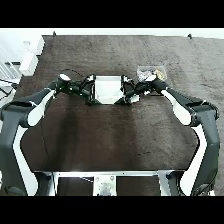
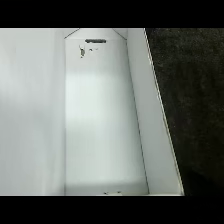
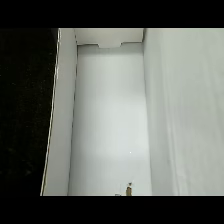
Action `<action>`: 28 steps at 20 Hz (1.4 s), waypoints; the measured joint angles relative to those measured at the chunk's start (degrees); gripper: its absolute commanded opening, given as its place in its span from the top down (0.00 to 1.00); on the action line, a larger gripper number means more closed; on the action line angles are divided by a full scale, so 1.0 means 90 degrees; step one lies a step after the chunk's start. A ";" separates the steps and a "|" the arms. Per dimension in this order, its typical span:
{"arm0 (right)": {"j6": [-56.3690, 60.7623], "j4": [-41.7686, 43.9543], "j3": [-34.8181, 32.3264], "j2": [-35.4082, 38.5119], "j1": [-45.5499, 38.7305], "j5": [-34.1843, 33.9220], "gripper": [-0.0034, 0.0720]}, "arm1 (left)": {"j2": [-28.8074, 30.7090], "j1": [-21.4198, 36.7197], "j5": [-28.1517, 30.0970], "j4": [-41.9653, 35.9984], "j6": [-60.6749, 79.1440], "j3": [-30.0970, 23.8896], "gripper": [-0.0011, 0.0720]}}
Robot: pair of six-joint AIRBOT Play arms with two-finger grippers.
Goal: Fold the box and place the chain.
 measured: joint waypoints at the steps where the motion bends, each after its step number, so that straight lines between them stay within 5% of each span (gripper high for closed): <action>1: 0.0000 0.0000 0.0000 0.0000 0.0000 0.0000 0.35 | -0.0012 0.0000 0.0015 -0.0007 0.0000 0.0000 0.00; 17: 0.0002 0.0000 0.0000 0.0000 0.0000 0.0000 0.35 | -0.0061 -0.0007 0.0119 -0.0029 -0.0002 0.0000 0.03; 18: 0.0002 0.0002 0.0000 0.0000 0.0000 0.0000 0.35 | -0.0061 -0.0007 0.0119 -0.0027 -0.0002 0.0000 0.22; 21: 0.0012 0.0002 0.0000 0.0000 0.0000 -0.0002 0.35 | -0.0061 -0.0005 0.0119 -0.0007 -0.0015 0.0002 0.27; 23: 0.0012 0.0002 0.0000 0.0000 0.0000 -0.0002 0.35 | -0.0061 -0.0005 0.0134 0.0017 -0.0012 0.0002 0.45; 28: 0.0007 0.0002 0.0000 0.0000 0.0000 -0.0002 0.35 | -0.0061 -0.0005 0.0148 0.0049 -0.0007 0.0002 0.44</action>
